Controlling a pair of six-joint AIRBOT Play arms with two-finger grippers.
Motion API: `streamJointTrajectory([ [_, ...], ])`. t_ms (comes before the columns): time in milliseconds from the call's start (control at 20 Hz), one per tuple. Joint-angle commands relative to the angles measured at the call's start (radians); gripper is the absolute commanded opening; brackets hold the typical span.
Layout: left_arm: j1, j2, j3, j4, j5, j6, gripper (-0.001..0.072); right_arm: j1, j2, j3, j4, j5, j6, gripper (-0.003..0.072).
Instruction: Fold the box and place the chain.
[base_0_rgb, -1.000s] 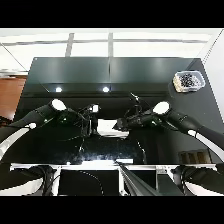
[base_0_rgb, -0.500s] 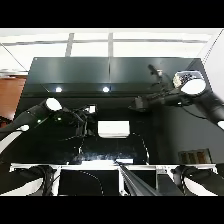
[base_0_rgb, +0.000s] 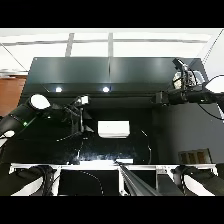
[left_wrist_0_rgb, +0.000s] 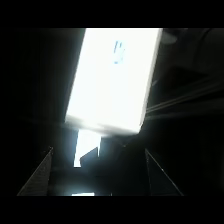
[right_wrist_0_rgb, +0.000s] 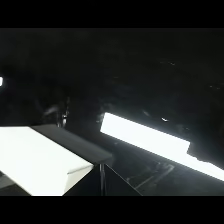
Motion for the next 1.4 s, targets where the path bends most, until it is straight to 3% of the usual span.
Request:
streamJointTrajectory([
  [0,-0.126,-0.003,0.055,-0.006,0.097,-0.049,0.0712,-0.009,0.003,-0.029,-0.016,-0.018,0.002,0.0045],
  [150,-0.232,-0.044,0.106,-0.012,0.228,-0.049,0.0710,-0.009,0.003,-0.037,-0.011,-0.015,0.002,0.0044],
  [350,-0.303,-0.140,0.136,-0.038,0.261,-0.049,0.0710,-0.009,0.003,-0.037,-0.005,-0.015,0.003,0.0044],
  [550,-0.304,-0.185,0.141,-0.037,0.231,-0.092,0.0710,-0.010,0.003,-0.037,-0.004,-0.016,0.003,0.0044],
  [1350,-0.307,-0.185,0.141,0.016,0.181,-0.092,0.0710,-0.010,0.003,-0.037,-0.002,-0.030,0.022,0.0044],
])
